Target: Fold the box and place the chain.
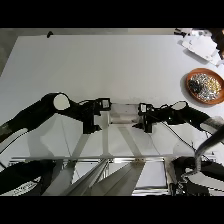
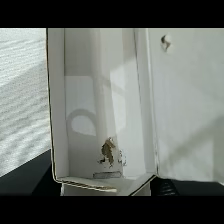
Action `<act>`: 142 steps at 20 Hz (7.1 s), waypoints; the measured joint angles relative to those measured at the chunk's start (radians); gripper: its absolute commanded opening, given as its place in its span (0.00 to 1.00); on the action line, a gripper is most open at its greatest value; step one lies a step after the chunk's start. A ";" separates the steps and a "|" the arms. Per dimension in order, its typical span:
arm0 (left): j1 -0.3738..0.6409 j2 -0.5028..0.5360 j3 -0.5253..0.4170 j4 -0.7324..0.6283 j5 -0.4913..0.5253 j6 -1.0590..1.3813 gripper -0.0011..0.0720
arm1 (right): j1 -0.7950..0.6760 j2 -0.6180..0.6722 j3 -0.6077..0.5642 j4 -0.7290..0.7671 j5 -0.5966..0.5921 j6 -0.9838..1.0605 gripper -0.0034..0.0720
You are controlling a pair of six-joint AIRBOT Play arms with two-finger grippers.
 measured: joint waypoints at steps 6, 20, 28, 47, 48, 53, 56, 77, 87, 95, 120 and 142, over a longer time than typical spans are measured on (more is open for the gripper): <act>0.020 -0.131 -0.013 -0.154 0.086 0.278 0.99 | 0.000 0.000 0.000 0.000 0.000 0.000 0.45; 0.023 -0.204 -0.014 -0.356 0.156 0.425 0.99 | 0.000 0.000 0.000 0.000 0.000 0.000 0.45; -0.012 -0.239 -0.013 -0.364 0.171 0.452 0.98 | 0.000 0.000 0.000 0.000 0.000 0.000 0.45; -0.055 -0.245 -0.012 -0.364 0.174 0.449 0.32 | 0.000 0.000 0.000 -0.002 0.003 -0.001 0.45; -0.056 -0.245 -0.012 -0.364 0.174 0.449 0.32 | 0.000 0.000 0.000 -0.002 0.003 -0.001 0.45; -0.059 -0.245 -0.012 -0.364 0.172 0.450 0.32 | 0.000 0.000 0.000 -0.002 0.003 -0.001 0.45; -0.059 -0.245 -0.012 -0.364 0.172 0.450 0.32 | 0.000 0.000 0.000 -0.001 0.002 -0.001 0.45; -0.061 -0.245 -0.014 -0.366 0.155 0.447 0.32 | -0.087 0.201 -0.001 -0.110 0.035 0.167 0.99; -0.061 -0.244 -0.014 -0.361 0.142 0.451 0.27 | -0.119 0.466 0.000 -0.526 0.126 0.518 0.93; -0.061 -0.218 -0.014 -0.237 0.217 0.344 0.03 | -0.120 0.600 0.000 -0.530 0.154 0.574 0.91; -0.063 -0.195 -0.012 -0.117 0.254 0.240 0.03 | -0.042 0.611 0.000 -0.297 0.176 0.519 0.07; -0.063 -0.195 -0.013 -0.116 0.254 0.240 0.03 | 0.206 0.207 0.001 -0.069 -0.423 0.665 0.07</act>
